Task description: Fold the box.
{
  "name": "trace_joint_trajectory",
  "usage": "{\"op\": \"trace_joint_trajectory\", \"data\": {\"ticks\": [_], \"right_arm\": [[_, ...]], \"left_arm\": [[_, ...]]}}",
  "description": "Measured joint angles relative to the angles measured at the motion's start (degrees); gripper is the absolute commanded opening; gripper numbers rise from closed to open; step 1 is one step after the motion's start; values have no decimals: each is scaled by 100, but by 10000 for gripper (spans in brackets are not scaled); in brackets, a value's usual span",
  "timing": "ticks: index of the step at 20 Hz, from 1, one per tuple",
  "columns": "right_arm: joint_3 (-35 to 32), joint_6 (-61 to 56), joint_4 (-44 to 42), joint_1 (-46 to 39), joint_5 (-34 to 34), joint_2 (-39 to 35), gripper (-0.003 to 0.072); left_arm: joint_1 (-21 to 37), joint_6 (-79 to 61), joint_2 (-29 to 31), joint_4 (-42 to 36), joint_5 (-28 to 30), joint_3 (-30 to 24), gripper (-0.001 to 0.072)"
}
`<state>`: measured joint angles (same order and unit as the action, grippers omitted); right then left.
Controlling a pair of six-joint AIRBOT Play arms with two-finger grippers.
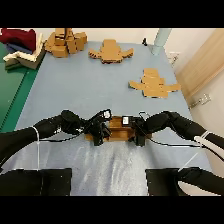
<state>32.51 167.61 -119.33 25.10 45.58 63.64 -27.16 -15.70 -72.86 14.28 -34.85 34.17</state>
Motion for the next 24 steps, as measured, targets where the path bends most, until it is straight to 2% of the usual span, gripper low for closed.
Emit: {"op": "trace_joint_trajectory", "data": {"ticks": [12, 13, 14, 18, 24], "right_arm": [[0, 4, 9, -4, 2, -2, 497], [0, 4, 9, -4, 2, -2, 497], [0, 4, 7, -4, 2, -2, 497], [0, 0, -17, 0, -13, -2, 497], [0, 0, 0, 2, -9, -2, 497]], "left_arm": [[0, -13, 2, -37, -107, 0, 480], [0, -2, 2, -33, -109, 0, 316], [0, 35, 4, -2, -127, 0, 26], [57, 651, 184, 654, -120, 0, 12], [546, 2809, 1001, 2422, -160, 0, 12]]}}
